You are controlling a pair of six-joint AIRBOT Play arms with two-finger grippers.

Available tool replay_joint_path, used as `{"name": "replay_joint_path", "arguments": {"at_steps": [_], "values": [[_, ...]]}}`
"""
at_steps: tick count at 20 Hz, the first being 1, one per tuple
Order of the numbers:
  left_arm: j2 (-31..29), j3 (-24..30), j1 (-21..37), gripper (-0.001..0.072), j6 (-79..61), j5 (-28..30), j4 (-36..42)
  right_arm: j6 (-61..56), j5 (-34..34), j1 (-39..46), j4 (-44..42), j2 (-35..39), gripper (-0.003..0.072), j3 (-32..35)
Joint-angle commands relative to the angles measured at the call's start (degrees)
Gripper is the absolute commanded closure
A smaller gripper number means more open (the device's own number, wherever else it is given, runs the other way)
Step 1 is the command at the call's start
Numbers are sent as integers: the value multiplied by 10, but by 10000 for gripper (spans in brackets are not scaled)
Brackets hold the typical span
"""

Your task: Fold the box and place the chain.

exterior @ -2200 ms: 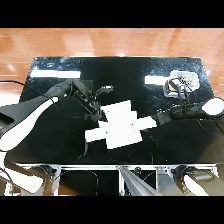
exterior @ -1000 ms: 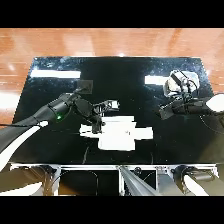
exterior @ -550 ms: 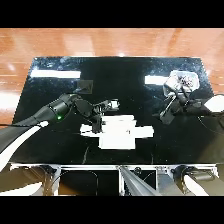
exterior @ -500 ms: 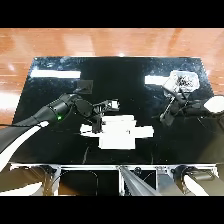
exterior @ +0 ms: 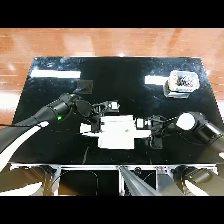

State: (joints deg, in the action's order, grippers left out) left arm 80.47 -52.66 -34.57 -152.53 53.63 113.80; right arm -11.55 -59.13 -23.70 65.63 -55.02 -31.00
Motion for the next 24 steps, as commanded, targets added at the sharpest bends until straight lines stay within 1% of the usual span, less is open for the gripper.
{"name": "replay_joint_path", "arguments": {"at_steps": [1,3,9,14,21,24], "values": [[0,0,0,692,0,1,-5,5,57,-37,1,-1,-18,23],[0,0,0,692,0,-2,-5,5,66,-46,-27,-1,-18,24],[0,0,0,692,0,-2,-7,32,82,-113,-27,-12,-17,24],[0,0,0,692,0,-32,-7,74,110,-134,-27,-34,-17,24],[0,0,0,692,2,-30,-6,75,132,-143,-43,-53,-17,24],[0,0,0,692,2,-9,-7,75,146,-154,-46,-58,-16,24]]}}
